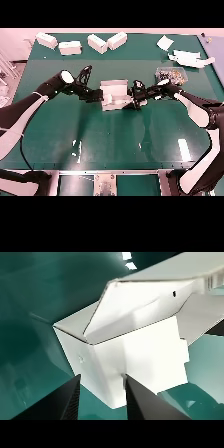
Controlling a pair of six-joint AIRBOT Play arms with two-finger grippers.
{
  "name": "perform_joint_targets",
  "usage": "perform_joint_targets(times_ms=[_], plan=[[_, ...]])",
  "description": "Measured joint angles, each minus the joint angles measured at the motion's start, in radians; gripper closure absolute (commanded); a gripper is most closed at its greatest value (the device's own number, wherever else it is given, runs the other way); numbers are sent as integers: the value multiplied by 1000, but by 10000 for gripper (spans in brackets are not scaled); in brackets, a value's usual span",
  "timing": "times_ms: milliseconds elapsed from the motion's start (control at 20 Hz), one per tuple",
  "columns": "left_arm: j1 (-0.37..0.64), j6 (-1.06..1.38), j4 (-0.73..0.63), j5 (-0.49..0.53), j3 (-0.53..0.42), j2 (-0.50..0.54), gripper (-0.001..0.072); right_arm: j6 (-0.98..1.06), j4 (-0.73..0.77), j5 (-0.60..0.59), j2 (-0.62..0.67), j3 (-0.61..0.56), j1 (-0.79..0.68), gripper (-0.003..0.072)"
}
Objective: Fold the box and place the chain.
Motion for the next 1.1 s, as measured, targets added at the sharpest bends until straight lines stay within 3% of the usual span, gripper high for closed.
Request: perform_joint_targets(times_ms=[750, 1100], plan=[[-70, -198, 29, 56, 0, 2, 374, 1, -3, 1, 0, 0, 0, 139], [-75, -348, 130, 35, 2, 2, 374, -1, 2, 1, 0, 0, 2, 139]])
